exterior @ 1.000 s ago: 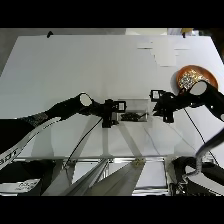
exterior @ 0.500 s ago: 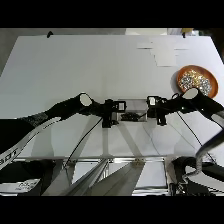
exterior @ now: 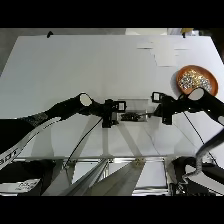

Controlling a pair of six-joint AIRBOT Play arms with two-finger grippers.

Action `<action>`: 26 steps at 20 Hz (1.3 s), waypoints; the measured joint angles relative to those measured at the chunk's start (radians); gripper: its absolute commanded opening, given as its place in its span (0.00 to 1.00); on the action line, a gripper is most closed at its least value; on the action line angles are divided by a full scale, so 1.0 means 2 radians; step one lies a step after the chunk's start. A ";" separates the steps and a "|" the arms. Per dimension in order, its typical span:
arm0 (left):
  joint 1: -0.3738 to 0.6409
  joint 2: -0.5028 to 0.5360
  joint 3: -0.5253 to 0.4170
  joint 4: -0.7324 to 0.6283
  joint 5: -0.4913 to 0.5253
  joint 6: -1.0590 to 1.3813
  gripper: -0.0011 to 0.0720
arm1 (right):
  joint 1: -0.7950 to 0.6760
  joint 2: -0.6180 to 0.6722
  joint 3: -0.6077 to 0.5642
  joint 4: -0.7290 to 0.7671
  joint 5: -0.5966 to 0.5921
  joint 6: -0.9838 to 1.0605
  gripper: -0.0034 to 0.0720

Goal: Fold the box and place the chain.

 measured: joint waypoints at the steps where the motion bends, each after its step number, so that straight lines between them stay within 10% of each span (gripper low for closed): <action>1: 0.000 0.000 0.000 0.000 0.000 0.000 0.10 | -0.010 0.017 0.000 0.000 -0.002 0.030 0.07; 11: 0.000 0.000 0.000 0.000 0.000 0.000 0.10 | -0.024 0.156 0.000 0.246 0.062 0.195 0.07; 22: 0.000 0.000 0.000 0.000 0.000 0.000 0.10 | 0.133 0.131 0.000 0.252 0.000 0.248 0.08; 26: 0.000 0.000 0.000 0.000 0.000 0.000 0.10 | 0.156 0.085 0.000 0.200 -0.015 0.286 0.35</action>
